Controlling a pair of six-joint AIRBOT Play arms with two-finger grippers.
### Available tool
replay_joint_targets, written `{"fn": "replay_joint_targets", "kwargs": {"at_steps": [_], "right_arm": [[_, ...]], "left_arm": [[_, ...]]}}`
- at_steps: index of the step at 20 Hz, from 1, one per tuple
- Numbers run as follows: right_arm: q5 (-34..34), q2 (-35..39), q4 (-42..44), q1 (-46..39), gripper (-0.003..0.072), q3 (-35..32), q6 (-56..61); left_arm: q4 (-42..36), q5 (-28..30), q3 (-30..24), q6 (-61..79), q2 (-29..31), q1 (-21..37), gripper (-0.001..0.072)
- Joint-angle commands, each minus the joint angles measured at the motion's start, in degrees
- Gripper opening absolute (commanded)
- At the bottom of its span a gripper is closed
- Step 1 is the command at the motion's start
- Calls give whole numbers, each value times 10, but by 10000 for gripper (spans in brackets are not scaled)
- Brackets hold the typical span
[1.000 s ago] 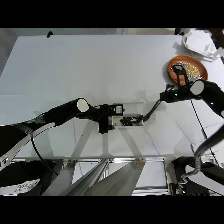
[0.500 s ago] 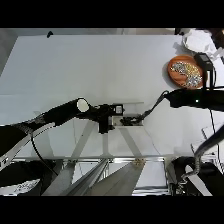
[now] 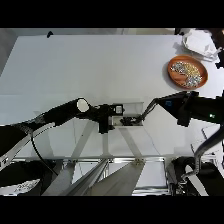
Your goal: Fold the box and place the chain.
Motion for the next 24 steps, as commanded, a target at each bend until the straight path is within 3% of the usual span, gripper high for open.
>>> {"fn": "replay_joint_targets", "kwargs": {"at_steps": [1, 5, 7, 13, 20, 24], "right_arm": [[14, 5, 106, 0, 15, 1, -45], [26, 5, 202, 0, 15, 1, -83], [26, 5, 207, 0, 15, 1, -102], [-7, -30, 14, 16, 15, -14, -104], [-143, -168, -25, 148, 15, -77, -108], [-167, -248, -50, 194, 15, -77, -107]], "left_arm": [[0, 0, 0, 0, 0, 0, 270], [0, 0, 0, 0, 0, 0, 270], [0, 0, 0, 0, 0, 0, 270], [0, 0, 0, 0, 0, 0, 270], [0, 0, 0, 0, 0, 0, 270], [0, 0, 0, 0, 0, 0, 270]]}}
